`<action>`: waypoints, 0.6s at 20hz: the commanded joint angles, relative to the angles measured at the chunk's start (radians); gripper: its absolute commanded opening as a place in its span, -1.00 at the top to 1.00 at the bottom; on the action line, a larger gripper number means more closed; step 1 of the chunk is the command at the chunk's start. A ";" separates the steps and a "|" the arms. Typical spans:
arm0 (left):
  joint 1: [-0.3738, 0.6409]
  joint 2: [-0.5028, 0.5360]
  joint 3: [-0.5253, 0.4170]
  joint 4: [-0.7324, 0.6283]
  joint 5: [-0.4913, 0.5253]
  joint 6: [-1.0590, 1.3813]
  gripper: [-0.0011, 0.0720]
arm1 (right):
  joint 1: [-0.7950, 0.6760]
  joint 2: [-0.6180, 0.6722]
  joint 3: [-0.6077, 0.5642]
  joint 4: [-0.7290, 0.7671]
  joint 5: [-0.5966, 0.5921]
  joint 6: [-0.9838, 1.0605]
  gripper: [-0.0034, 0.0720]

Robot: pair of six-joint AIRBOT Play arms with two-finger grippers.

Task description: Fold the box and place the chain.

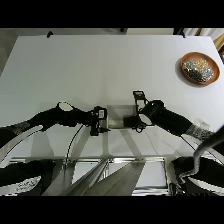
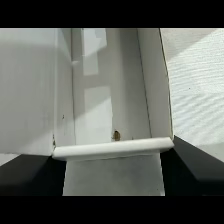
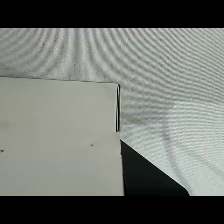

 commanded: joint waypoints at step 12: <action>-0.001 0.000 -0.001 0.001 -0.001 0.001 0.39 | 0.001 0.026 0.001 -0.040 0.043 0.017 0.25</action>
